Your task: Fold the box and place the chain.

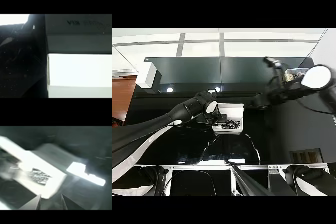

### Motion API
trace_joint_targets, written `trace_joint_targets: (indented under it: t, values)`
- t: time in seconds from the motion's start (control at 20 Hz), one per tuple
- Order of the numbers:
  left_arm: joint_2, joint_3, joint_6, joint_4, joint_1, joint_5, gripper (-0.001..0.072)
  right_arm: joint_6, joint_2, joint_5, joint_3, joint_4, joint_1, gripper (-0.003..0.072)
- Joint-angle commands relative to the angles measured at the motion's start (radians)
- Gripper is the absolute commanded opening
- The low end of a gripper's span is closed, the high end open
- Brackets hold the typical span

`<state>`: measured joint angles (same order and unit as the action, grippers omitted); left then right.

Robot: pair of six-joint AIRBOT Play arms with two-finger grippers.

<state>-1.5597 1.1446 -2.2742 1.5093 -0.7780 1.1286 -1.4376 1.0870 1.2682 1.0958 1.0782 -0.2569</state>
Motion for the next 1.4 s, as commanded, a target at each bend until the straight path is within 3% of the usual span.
trace_joint_targets:
  t: [0.0,0.15,0.2,0.25,0.3,0.55,0.7,0.75,0.85,0.95,1.0,1.05,1.1,1.2,1.35]
  values:
    - [0.0,0.0,0.0,-0.003,0.001,0.001,0.0028,-0.001,-0.056,0.077,-0.012,0.153,0.122,0.0312]
    - [0.001,0.011,-0.013,-0.032,0.001,0.005,0.0037,0.008,-0.061,0.066,-0.047,0.146,0.133,0.0311]
    - [0.004,0.026,-0.031,-0.027,-0.002,0.021,0.0177,0.016,-0.061,0.056,-0.064,0.138,0.133,0.0312]
    - [0.014,0.044,-0.031,-0.015,-0.003,0.029,0.0476,0.022,-0.061,0.048,-0.083,0.134,0.134,0.0312]
    - [0.032,0.059,-0.031,0.007,-0.006,0.034,0.0609,0.022,-0.061,0.043,-0.098,0.134,0.134,0.0312]
    - [0.272,0.032,-0.026,0.229,-0.021,0.071,0.0609,0.022,-0.061,0.033,-0.122,0.134,0.134,0.0312]
    - [0.457,-0.15,-0.042,0.311,0.077,0.072,0.0607,0.022,-0.061,0.03,-0.122,0.134,0.134,0.0312]
    - [0.512,-0.234,-0.046,0.283,0.141,0.048,0.0607,0.021,-0.061,0.029,-0.122,0.134,0.134,0.0312]
    - [0.613,-0.412,0.038,0.085,0.307,-0.104,0.0606,0.021,-0.061,0.026,-0.122,0.131,0.133,0.0312]
    - [0.662,-0.559,0.531,-0.349,0.457,-0.292,0.0606,0.021,-0.061,0.018,-0.122,0.127,0.134,0.0312]
    - [0.661,-0.609,0.943,-0.572,0.5,-0.298,0.0606,0.021,-0.061,0.013,-0.122,0.127,0.134,0.0312]
    - [0.657,-0.642,1.303,-0.704,0.519,-0.251,0.0606,0.021,-0.061,0.011,-0.122,0.127,0.134,0.0312]
    - [0.651,-0.669,1.609,-0.778,0.52,-0.211,0.0611,0.021,-0.061,0.011,-0.122,0.126,0.134,0.0312]
    - [0.644,-0.695,1.941,-0.811,0.491,-0.209,0.072,0.021,-0.061,0.013,-0.122,0.126,0.133,0.0312]
    - [0.635,-0.696,2.248,-0.789,0.434,-0.313,0.072,0.021,-0.061,0.01,-0.122,0.127,0.134,0.0312]
